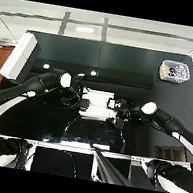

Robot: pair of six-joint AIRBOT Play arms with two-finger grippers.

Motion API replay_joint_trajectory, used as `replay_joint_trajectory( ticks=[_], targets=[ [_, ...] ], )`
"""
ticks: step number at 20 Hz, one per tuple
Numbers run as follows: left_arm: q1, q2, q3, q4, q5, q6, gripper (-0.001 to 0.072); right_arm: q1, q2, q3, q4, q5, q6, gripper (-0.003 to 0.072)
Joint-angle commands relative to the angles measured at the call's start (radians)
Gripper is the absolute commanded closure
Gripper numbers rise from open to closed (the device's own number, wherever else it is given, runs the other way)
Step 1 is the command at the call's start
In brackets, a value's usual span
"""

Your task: Fold the box and place the chain.

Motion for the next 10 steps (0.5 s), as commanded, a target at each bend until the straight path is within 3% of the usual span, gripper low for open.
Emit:
replay_joint_trajectory(
  ticks=[1, 5, 8, 9, 10],
  targets=[
    [-0.052, -0.003, 0.019, 0.125, -0.003, -0.126, 0.0150, 0.000, 0.000, 0.000, 0.000, 0.001, 0.000, 0.0493],
    [-0.135, -0.020, 0.059, 0.247, -0.002, -0.310, 0.0150, 0.000, 0.000, 0.000, 0.000, 0.001, 0.000, 0.0493],
    [-0.171, -0.021, 0.061, 0.266, 0.015, -0.404, 0.0151, 0.000, 0.000, 0.000, 0.000, 0.001, 0.000, 0.0493],
    [-0.174, -0.021, 0.061, 0.265, 0.015, -0.411, 0.0174, 0.000, 0.000, 0.000, 0.000, 0.001, 0.000, 0.0493],
    [-0.174, -0.021, 0.061, 0.264, 0.009, -0.412, 0.0266, 0.000, 0.000, 0.000, 0.000, 0.001, 0.000, 0.0493]
  ],
)
